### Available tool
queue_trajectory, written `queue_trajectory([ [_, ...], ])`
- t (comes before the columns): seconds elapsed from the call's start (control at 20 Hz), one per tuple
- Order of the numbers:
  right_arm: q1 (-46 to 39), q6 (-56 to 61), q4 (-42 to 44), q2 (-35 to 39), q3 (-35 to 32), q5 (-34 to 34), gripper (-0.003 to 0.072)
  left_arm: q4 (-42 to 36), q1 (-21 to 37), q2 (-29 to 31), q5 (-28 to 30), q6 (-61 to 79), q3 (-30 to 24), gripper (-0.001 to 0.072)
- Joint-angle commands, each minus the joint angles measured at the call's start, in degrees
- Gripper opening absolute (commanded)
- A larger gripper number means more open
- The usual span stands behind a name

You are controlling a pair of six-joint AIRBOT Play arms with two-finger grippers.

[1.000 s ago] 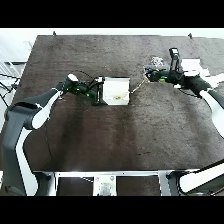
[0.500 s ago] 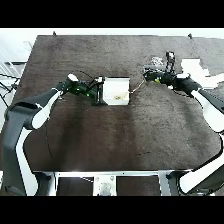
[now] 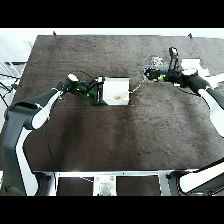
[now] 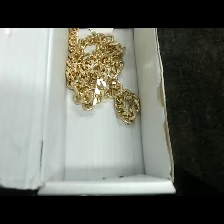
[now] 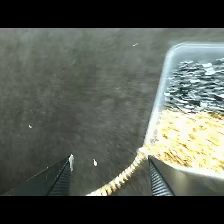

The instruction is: Fold the box and place the chain.

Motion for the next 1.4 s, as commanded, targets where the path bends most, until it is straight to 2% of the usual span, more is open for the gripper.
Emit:
queue_trajectory([
  [0.0, -0.1, 7.4, -8.5, 2.0, -0.4, 3.0, 0.0543, 0.0, 0.0, 0.0, 0.0, 0.0, 0.0, 0.0533],
  [0.25, 1.8, 8.4, -9.1, -2.7, -2.0, -2.0, 0.0543, 0.0, 0.0, 0.0, 0.0, 0.0, 0.0, 0.0533],
  [0.5, 4.8, 7.7, -7.4, -7.2, -1.3, -11.9, 0.0544, 0.0, 0.0, 0.0, 0.0, 0.0, 0.0, 0.0533],
  [0.65, 5.0, 7.8, -7.4, -7.4, -0.5, -11.9, 0.0531, 0.0, 0.0, 0.0, 0.0, 0.0, 0.0, 0.0533],
  [0.7, 5.0, 7.9, -7.4, -7.4, -0.5, -11.9, 0.0462, 0.0, 0.0, 0.0, 0.0, 0.0, 0.0, 0.0533],
  [0.75, 5.0, 7.9, -7.3, -7.4, -0.5, -11.8, 0.0343, 0.0, 0.0, 0.0, 0.0, 0.0, 0.0, 0.0533],
  [0.8, 5.2, 7.9, -6.6, -7.4, -0.5, -11.9, 0.0257, 0.0, 0.0, 0.0, 0.0, 0.0, 0.0, 0.0533],
  [0.9, 5.9, 7.7, -6.4, -7.4, -0.2, -11.9, 0.0188, 0.0, 0.0, 0.0, 0.0, 0.0, 0.0, 0.0533],
  [1.0, 6.3, 6.8, -6.5, -7.4, 0.3, -12.3, 0.0032, 0.0, 0.0, 0.0, 0.0, 0.0, 0.0, 0.0533],
  [1.15, 5.8, 6.8, -6.4, -5.5, 0.7, -10.9, 0.0011, 0.0, 0.0, 0.0, 0.0, 0.0, 0.0, 0.0533],
  [1.35, 5.7, 6.3, -6.8, 5.1, 0.7, -6.1, 0.0011, 0.0, 0.0, 0.0, 0.0, 0.0, 0.0, 0.0533],
])
